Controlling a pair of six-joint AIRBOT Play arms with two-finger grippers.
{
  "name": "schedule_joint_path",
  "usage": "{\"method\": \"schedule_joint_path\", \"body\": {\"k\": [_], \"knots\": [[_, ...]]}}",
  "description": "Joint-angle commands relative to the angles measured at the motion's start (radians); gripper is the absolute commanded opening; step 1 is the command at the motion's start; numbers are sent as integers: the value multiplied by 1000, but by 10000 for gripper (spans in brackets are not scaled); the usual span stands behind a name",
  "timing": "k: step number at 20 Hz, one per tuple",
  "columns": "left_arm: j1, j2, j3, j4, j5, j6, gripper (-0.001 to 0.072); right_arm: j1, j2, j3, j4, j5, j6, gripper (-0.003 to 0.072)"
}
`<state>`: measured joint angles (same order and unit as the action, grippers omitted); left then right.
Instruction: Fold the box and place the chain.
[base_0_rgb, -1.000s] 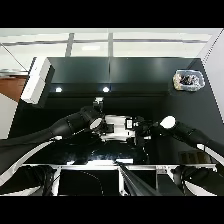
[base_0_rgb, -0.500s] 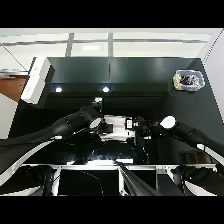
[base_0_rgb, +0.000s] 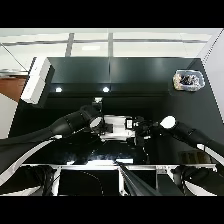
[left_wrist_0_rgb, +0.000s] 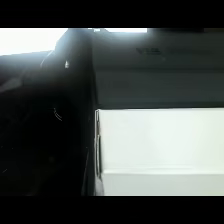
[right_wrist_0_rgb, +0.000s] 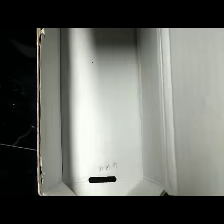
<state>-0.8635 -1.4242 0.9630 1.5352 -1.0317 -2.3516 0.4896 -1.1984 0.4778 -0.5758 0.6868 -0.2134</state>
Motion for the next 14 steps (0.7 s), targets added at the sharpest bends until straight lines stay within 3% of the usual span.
{"method": "schedule_joint_path", "body": {"k": [1, 9, 10, 12, 13, 14], "knots": [[0, 1, 22, 9, 10, 2, 42, 0, 0, 0, 0, 3, 0, 538], [-2, -6, 21, 1, 6, 2, 41, 0, 0, 0, 0, 3, 0, 538], [-2, -6, 21, 1, 6, 2, 118, 0, 0, 0, 0, 3, 0, 538], [0, -6, 21, 2, 6, 2, 349, 0, 0, 0, -1, 3, 0, 538], [0, -6, 21, 2, 6, 2, 419, 0, 0, 0, 0, 3, 0, 538], [0, -6, 21, 3, 6, 2, 425, 0, 0, 0, 0, 3, 0, 537]]}}
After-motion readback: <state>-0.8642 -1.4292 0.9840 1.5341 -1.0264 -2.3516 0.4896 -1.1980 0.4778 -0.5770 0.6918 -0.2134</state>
